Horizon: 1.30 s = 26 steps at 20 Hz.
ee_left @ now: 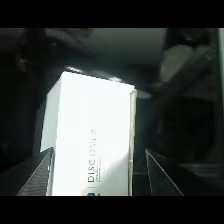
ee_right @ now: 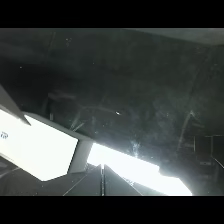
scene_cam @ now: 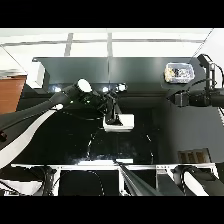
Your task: Fold the box and place the chain.
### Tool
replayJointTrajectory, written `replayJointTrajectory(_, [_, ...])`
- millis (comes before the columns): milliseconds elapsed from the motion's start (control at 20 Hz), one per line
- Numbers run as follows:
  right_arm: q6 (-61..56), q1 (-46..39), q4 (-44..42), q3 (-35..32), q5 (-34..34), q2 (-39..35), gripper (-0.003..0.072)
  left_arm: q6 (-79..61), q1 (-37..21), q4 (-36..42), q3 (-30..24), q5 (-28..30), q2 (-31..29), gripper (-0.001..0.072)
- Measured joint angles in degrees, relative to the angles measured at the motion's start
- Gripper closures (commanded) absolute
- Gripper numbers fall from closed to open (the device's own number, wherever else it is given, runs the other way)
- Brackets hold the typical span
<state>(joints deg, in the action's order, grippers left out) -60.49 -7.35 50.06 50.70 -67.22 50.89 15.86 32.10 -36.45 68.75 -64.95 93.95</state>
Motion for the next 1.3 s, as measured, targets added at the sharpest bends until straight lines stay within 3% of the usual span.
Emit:
replayJointTrajectory(400, [0.26,0.00,0.02,0.00,0.17,0.00,0.0668,7.85,3.85,-13.31,4.48,-2.86,0.11,0.0001])
replayJointTrajectory(950, [0.76,0.00,0.11,0.00,0.59,0.00,0.0668,25.49,11.26,-29.14,6.47,0.24,0.68,0.0004])
replayJointTrajectory(1000, [0.87,0.00,0.13,0.00,0.61,0.00,0.0669,26.23,11.78,-29.99,6.47,1.22,1.05,0.0031])
replayJointTrajectory(1050, [0.90,0.00,0.13,0.00,0.63,0.00,0.0668,26.67,12.17,-30.58,6.49,2.03,1.33,0.0134])
replayJointTrajectory(1100, [1.03,0.00,0.13,0.00,0.63,0.00,0.0669,27.17,12.52,-31.17,6.64,2.60,1.46,0.0322])
replayJointTrajectory(1150, [1.16,0.00,0.13,0.00,0.68,0.00,0.0669,27.67,12.66,-31.85,6.95,2.91,1.49,0.0414])
replayJointTrajectory(1300, [1.55,0.00,0.20,0.00,0.85,0.00,0.0669,33.33,11.39,-37.33,8.92,1.57,-0.24,0.0431])
